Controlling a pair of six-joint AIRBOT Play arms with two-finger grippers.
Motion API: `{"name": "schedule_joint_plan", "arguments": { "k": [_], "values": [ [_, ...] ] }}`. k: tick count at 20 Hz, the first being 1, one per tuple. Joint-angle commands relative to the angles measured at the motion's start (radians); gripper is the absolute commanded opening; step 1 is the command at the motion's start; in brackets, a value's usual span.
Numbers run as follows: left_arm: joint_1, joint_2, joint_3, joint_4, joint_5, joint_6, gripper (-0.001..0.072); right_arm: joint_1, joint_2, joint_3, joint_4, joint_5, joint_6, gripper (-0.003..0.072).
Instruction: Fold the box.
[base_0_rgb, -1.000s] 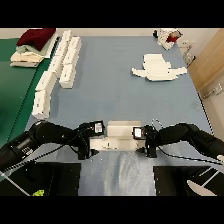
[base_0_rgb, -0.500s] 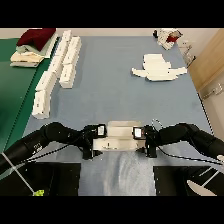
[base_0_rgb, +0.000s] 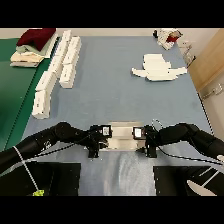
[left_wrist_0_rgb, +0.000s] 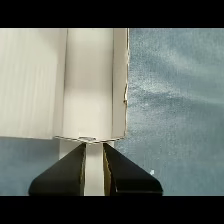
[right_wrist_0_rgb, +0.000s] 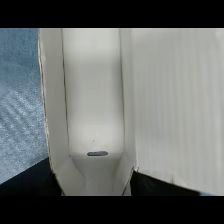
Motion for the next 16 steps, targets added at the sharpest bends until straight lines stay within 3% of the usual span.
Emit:
{"name": "schedule_joint_plan", "arguments": {
  "k": [1,15,16],
  "values": [
    [-0.026,-0.018,0.001,-0.01,0.08,0.013,0.0162,0.0,0.0,0.0,0.0,0.0,0.0,0.0514],
    [-0.071,-0.054,0.001,-0.085,0.111,0.038,0.0166,0.0,0.0,0.0,0.0,0.0,0.0,0.0514],
    [-0.071,-0.054,0.001,-0.085,0.106,0.038,0.0237,0.0,0.0,0.0,0.0,0.0,0.0,0.0514]
  ]
}}
